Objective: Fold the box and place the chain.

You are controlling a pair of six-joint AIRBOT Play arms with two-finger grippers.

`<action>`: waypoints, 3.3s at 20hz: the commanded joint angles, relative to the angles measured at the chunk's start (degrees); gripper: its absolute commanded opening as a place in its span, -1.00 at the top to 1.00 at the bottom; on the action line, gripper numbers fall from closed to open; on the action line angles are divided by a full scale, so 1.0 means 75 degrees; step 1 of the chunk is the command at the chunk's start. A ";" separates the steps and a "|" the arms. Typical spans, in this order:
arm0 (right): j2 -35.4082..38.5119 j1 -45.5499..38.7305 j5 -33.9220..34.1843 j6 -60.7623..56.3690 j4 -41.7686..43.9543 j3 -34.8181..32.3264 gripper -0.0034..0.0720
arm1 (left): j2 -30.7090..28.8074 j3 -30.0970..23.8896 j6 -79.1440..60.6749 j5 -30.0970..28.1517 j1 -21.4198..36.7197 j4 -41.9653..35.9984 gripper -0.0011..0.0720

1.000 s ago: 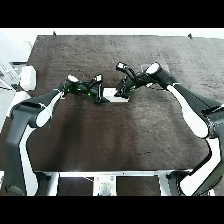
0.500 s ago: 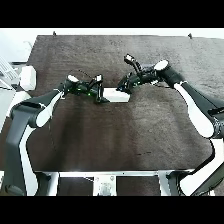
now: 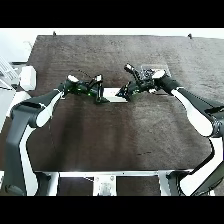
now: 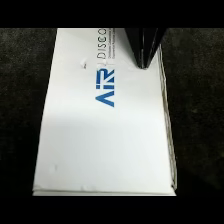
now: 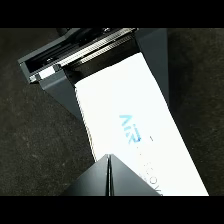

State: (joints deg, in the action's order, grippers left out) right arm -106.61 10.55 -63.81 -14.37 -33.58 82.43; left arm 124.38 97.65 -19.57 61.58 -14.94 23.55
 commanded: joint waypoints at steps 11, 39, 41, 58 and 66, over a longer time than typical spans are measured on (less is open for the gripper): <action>0.3302 -0.0117 0.0067 -0.0664 0.0265 -0.0443 0.89 | -0.0006 -0.0003 0.0006 -0.0009 -0.0003 -0.0003 -0.29; 0.6161 -0.0609 0.1880 -0.1632 0.0251 -0.4823 0.88 | -0.3503 -0.1221 0.6703 -0.5042 0.3509 0.2005 0.92; 0.6161 -0.0606 0.1880 -0.1641 0.0300 -0.4846 0.88 | -0.3500 -0.2052 0.6814 -0.6079 0.3529 0.2005 0.92; 0.6161 -0.0606 0.1970 -0.1629 0.0968 -0.5345 0.88 | -0.2757 -0.3381 0.6808 -0.7041 0.3526 0.1390 0.92; 0.6161 -0.0606 0.2069 -0.1629 0.0970 -0.5345 0.88 | -0.2594 -0.3366 0.6796 -0.7239 0.3491 0.1230 -0.99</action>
State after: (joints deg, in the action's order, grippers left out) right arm -60.38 5.96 -48.66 -26.61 -26.30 42.37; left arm 104.68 72.31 31.55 8.08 11.27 33.12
